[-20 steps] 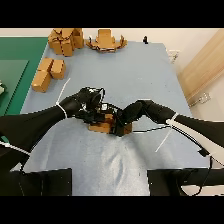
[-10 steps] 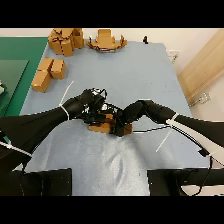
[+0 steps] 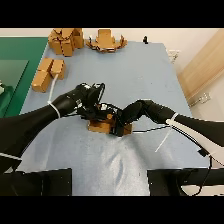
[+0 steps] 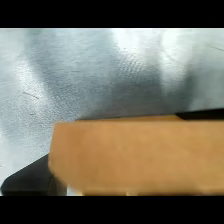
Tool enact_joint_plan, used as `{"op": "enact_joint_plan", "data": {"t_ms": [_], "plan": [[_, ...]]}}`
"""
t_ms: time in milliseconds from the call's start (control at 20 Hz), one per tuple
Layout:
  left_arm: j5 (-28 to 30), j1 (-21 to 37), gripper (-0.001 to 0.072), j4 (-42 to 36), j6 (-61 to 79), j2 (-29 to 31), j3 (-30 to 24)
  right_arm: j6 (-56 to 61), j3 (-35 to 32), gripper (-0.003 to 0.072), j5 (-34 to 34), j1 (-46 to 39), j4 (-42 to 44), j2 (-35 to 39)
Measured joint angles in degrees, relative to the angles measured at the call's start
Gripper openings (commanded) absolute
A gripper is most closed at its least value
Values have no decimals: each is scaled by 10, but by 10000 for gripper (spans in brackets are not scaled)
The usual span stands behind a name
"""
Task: Fold the box.
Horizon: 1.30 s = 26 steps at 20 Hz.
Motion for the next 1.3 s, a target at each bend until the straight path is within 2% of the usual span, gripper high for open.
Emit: {"op": "enact_joint_plan", "data": {"t_ms": [350, 500, 600, 800, 900, 1000, 1050, 1150, 1300], "plan": [[-21, 68, 484, -41, 102, 18, -16, 0, 0, 6, 0, 0, 0, 0], [-10, 118, 485, -142, 202, 39, -28, 0, 0, 7, 0, 0, 0, 0], [-16, 166, 485, -228, 309, 58, -38, 0, 0, 6, 0, 0, 0, 0], [-143, 303, 485, -374, 626, 82, -72, 0, 0, 7, -1, 0, 0, 0], [-179, 380, 486, -413, 786, 87, -94, 0, 0, 7, -1, 0, 0, 0], [-184, 441, 492, -431, 943, 86, -110, 0, 0, 7, -1, 0, 0, 0], [-181, 459, 662, -437, 1014, 83, -115, 0, 0, 7, -1, 0, 0, 0], [-157, 471, 688, -442, 1126, 73, -122, 0, 0, 7, -1, 0, 0, 0], [-118, 443, 688, -432, 1224, 49, -126, 2, 0, 7, -1, 0, 0, 0]]}}
